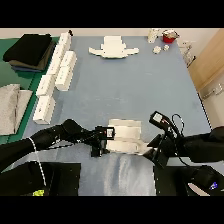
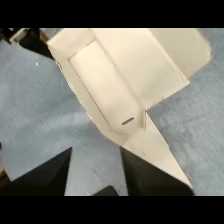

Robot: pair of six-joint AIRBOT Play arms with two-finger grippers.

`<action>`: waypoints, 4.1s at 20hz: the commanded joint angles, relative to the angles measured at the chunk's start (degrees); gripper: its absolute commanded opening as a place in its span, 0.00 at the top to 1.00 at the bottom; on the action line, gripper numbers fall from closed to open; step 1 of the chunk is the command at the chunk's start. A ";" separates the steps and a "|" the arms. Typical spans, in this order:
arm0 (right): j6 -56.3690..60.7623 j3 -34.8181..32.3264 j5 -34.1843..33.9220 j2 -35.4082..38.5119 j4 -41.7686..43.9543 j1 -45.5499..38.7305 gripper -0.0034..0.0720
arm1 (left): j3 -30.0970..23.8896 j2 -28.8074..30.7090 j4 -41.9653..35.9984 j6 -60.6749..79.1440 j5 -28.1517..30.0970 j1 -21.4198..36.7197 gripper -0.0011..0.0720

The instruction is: Fold the box.

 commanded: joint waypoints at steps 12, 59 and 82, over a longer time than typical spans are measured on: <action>-37.11 -9.14 20.31 -9.94 -4.90 0.57 0.16 | 0.04 -0.02 0.00 0.00 0.02 0.00 0.24; 34.23 2.60 -5.31 -11.26 -31.34 -17.92 0.95 | 0.04 -0.02 0.00 -0.02 0.02 0.00 0.24; 9.94 -11.91 -7.39 -20.41 16.72 -53.96 0.95 | 0.04 -0.02 0.00 0.00 0.02 0.00 0.24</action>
